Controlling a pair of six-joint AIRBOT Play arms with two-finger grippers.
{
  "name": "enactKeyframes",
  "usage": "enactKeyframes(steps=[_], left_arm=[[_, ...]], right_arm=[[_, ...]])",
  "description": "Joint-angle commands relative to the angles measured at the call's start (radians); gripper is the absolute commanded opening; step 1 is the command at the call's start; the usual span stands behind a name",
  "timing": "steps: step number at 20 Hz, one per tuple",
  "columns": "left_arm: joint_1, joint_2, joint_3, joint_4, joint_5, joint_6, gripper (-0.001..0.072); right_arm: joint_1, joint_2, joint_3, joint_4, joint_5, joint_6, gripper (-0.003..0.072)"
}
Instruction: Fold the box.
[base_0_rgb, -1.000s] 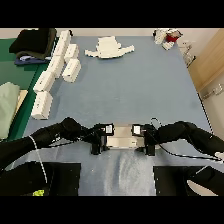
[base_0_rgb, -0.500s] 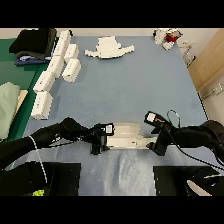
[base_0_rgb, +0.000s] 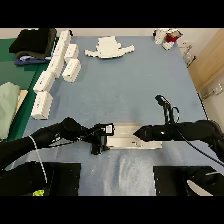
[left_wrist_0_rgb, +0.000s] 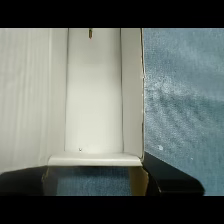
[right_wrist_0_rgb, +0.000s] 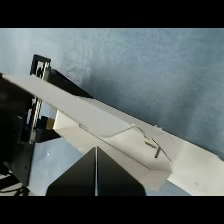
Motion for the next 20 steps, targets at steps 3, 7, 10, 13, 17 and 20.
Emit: enactKeyframes(steps=[3,7,10,13,17,20], left_arm=[[0.0,0.001,0.001,0.0,0.0,0.0,0.047],[0.0,0.001,0.001,0.0,0.0,0.0,0.0471],[0.0,0.001,0.001,0.0,0.0,0.0,0.0471],[0.0,0.001,0.001,0.0,0.0,0.0,0.0471],[0.0,0.001,0.001,0.0,0.0,0.0,0.047],[0.0,0.001,0.001,0.0,0.0,0.0,0.0471]], right_arm=[[0.0,-0.198,0.103,0.074,0.097,0.054,0.0002],[-0.001,-0.329,0.155,0.053,0.117,0.045,0.0002],[-0.001,-0.423,0.155,0.043,0.119,0.018,0.0002],[-0.001,-0.469,0.155,0.042,0.119,-0.01,0.0002],[-0.001,-0.482,0.153,0.038,0.11,-0.033,0.0002],[-0.001,-0.516,0.154,0.038,0.085,-0.033,0.0002]])
